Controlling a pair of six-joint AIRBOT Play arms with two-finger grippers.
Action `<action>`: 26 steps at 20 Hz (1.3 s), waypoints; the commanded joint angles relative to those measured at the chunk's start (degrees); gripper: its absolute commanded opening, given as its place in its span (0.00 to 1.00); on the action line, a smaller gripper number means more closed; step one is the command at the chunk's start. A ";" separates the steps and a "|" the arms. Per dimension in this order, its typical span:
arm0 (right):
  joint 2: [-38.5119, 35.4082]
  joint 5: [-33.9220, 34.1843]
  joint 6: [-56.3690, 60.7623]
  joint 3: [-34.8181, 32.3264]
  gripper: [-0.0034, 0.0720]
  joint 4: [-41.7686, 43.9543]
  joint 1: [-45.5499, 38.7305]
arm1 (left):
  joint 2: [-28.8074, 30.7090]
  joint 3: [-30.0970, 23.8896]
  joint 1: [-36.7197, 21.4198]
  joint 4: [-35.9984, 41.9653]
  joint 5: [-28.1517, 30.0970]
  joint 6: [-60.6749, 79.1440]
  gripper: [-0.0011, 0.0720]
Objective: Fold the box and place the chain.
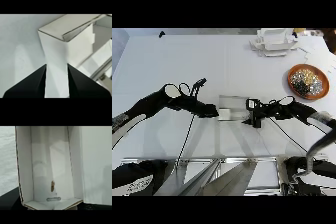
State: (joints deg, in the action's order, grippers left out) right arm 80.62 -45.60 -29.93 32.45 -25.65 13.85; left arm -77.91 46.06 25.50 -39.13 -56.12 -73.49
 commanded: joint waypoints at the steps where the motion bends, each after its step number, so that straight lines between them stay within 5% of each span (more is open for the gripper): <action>1: -0.02 -0.04 0.02 -0.02 0.55 0.02 0.02 | 0.81 0.02 0.59 -0.50 0.20 -0.07 0.43; 6: -0.02 -0.04 0.02 -0.02 0.55 0.02 0.02 | -1.07 0.02 2.93 -2.01 1.79 -3.17 0.51; 8: -0.02 -0.07 0.02 -0.02 0.55 0.00 0.02 | -1.18 0.04 4.04 -3.48 2.64 -4.85 0.62; 18: -0.02 -0.04 0.02 -0.02 0.55 0.02 0.02 | -1.64 7.74 9.79 -21.53 4.46 -27.63 0.62; 26: -0.02 -0.07 0.02 -0.02 0.55 0.02 0.02 | -7.72 14.03 16.31 -26.01 3.50 -42.53 0.61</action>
State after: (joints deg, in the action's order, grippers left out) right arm 80.62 -45.65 -29.93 32.45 -25.65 13.85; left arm -83.50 57.74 39.75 -63.11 -52.25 -109.32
